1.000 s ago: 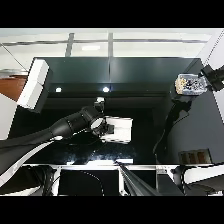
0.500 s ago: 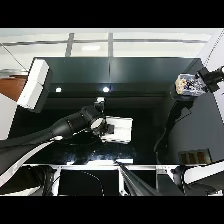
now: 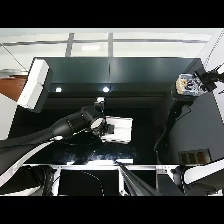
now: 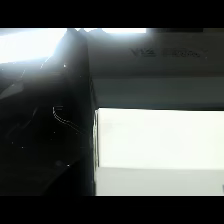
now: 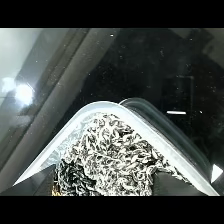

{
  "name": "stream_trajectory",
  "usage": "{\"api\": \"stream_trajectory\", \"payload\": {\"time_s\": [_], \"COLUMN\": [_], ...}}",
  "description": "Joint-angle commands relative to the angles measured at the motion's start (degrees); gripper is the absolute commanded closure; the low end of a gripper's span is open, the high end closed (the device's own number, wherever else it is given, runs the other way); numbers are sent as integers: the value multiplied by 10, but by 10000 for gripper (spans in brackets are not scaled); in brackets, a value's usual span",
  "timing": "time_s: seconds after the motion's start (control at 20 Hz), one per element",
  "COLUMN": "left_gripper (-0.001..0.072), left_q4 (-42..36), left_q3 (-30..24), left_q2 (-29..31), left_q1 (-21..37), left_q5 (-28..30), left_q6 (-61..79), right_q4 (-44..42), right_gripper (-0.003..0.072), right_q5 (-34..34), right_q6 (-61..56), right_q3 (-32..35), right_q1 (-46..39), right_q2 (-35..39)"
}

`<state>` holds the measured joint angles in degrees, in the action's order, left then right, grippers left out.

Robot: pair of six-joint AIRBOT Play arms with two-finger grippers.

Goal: Fold the box and place the chain.

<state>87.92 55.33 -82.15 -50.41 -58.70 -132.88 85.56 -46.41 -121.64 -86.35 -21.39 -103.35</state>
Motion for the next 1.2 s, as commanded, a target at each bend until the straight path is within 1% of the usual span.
{"api": "stream_trajectory", "payload": {"time_s": [0.0, 0.05, 0.1, 0.2, 0.25, 0.4, 0.6, 0.7, 0.85, 1.05, 1.15], "left_gripper": [682, 682, 682, 682, 682, 682, 683, 682, 682, 682, 682], "left_q4": [0, 0, 0, 0, 0, 0, 0, 0, 1, 1, -1], "left_q3": [0, 0, 0, 0, 0, 0, 0, 0, 0, 0, 0], "left_q2": [0, 0, 0, 0, 0, 0, 0, 0, 0, 0, 0], "left_q1": [0, 0, 0, 0, 0, 0, 0, 0, 0, 0, 0], "left_q5": [-1, -1, -1, -1, -1, -3, -3, -3, -3, -3, -3], "left_q6": [0, 0, 0, 0, 0, 0, 0, 0, 0, 0, 0], "right_q4": [0, -1, -2, -15, -19, -22, -23, -28, -57, -73, -80], "right_gripper": [52, 252, 373, 583, 647, 648, 648, 648, 649, 649, 649], "right_q5": [2, 2, 2, 2, 0, -26, -67, -80, -123, -130, -144], "right_q6": [6, 11, 22, 40, 48, 70, 128, 155, 243, 274, 292], "right_q3": [0, 0, 0, 0, 0, -5, -22, -23, -23, -23, -23], "right_q1": [2, 3, 3, 4, 3, 2, -10, -17, -18, -18, -18], "right_q2": [-4, -4, -4, -4, -4, 0, 38, 73, 139, 231, 278]}}
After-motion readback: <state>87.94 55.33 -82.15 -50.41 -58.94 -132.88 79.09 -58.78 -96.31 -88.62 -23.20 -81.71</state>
